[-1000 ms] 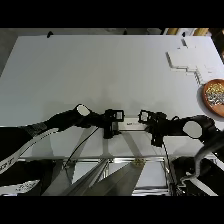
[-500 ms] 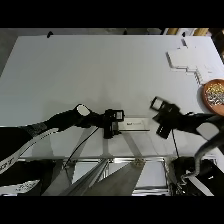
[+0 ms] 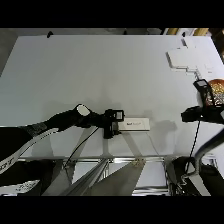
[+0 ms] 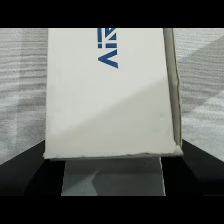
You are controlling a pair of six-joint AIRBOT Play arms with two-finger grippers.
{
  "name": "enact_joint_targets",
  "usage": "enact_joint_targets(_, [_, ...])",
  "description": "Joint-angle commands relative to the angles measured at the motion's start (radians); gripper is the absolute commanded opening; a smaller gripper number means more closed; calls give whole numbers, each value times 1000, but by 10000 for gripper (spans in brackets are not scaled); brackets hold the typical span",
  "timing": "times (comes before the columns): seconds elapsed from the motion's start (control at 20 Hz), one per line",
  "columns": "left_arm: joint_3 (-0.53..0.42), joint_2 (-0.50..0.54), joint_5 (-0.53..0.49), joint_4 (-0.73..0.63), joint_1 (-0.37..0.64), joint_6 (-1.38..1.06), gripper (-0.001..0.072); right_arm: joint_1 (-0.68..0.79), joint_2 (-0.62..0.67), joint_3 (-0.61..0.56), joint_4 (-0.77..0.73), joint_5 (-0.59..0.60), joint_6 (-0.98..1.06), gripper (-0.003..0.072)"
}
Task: Fold the box and place the chain.
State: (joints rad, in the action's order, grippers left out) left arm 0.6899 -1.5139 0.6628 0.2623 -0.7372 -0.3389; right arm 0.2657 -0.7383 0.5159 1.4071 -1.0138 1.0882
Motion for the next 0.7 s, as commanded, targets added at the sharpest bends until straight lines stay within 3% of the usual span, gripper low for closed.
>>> enact_joint_targets(0.0, [0,1,0,0,0,0,253,85,-25,2,6,-44,40,16])
enact_joint_targets(0.65, [0,42,0,24,19,21,253,85,-25,2,6,-44,40,16])
